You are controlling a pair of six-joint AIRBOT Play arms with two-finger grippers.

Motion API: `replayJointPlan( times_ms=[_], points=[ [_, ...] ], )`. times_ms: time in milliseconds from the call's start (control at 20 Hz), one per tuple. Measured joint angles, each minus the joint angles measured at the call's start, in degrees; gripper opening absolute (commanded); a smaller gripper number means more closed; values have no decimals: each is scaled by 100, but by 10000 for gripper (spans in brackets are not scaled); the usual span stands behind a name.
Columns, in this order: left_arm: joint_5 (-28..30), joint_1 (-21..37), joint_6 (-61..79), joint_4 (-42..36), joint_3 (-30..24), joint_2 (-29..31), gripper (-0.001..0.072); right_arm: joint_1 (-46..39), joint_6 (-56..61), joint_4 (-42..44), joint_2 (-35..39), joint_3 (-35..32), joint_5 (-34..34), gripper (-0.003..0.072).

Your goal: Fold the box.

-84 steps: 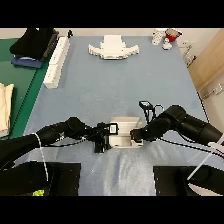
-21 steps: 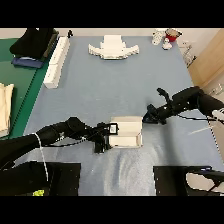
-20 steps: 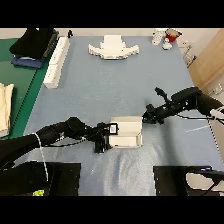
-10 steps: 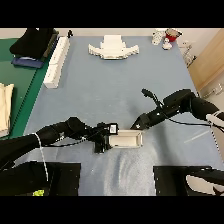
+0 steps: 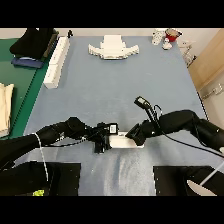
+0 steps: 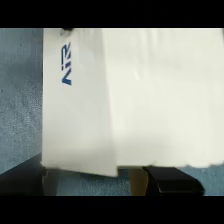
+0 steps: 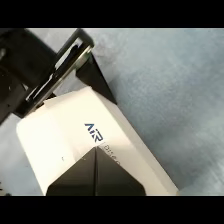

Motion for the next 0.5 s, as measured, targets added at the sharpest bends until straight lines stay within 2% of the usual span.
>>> replayJointPlan(
  times_ms=[250,450,500],
  points=[
    [0,0,0,-2,0,0,507,682,-109,-122,754,-739,1117,3],
    [0,0,2,0,2,0,508,911,-136,-201,951,-931,1484,4],
    [0,0,2,-2,0,0,507,933,-140,-249,970,-949,1526,39]
  ],
)
